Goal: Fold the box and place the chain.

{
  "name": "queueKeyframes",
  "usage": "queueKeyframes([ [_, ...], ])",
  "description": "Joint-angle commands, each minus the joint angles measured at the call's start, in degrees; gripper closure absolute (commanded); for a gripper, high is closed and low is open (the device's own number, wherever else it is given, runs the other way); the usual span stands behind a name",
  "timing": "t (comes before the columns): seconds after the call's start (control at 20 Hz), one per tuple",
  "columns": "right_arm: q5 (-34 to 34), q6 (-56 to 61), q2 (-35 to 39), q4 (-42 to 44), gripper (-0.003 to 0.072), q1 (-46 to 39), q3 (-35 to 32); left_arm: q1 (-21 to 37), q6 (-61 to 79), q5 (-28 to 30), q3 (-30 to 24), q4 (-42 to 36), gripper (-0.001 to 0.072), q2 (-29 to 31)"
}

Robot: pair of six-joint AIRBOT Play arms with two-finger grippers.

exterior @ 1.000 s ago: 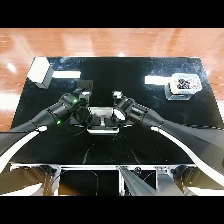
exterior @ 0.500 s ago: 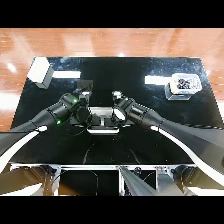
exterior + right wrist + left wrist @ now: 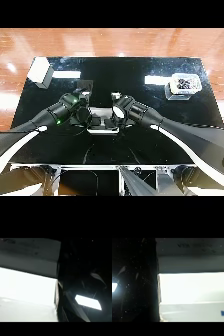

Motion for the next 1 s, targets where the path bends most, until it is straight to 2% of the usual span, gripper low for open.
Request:
queueKeyframes([
  [0.0, 2.0, -0.1, 0.0, -0.8, 0.0328, 0.0, 2.0, 0.0, 0.0, 0.0, 0.0, 0.0, 0.0693, 0.0],
  [0.2, 2.1, 3.2, 0.0, -3.9, 0.0331, 0.0, 2.2, 0.0, 0.0, 0.1, 0.0, 0.0, 0.0693, 0.0],
  [0.3, 1.8, 3.8, -0.5, -4.5, 0.0377, 0.0, 2.2, 0.0, 0.0, 0.0, 0.0, 0.0, 0.0693, 0.0],
  [0.5, 1.7, 3.8, -1.9, -4.1, 0.0378, 0.0, 2.2, 0.0, 0.0, 0.0, 0.0, 0.0, 0.0693, 0.0],
  [0.55, 1.4, 3.7, -2.0, -3.9, 0.0398, 0.0, 2.2, 0.0, 0.0, 0.0, 0.0, 0.0, 0.0693, 0.0],
  [0.6, 0.7, 2.7, -2.0, -3.5, 0.0566, 0.0, 2.2, 0.0, 0.0, 0.0, 0.0, 0.0, 0.0693, 0.0],
  [0.65, -0.5, 1.1, -2.0, -2.1, 0.0617, 0.0, 2.2, 0.0, 0.0, 0.0, 0.0, 0.0, 0.0693, 0.0],
  [0.75, -1.9, 0.9, -2.2, -1.3, 0.0616, 0.0, 2.2, 0.1, 0.0, 0.2, 0.0, 0.1, 0.0693, 0.0],
  [0.95, -0.6, 0.9, -2.8, -1.6, 0.0606, 0.0, 2.2, 0.0, 0.0, 0.2, 0.0, 0.2, 0.0693, 0.0],
])
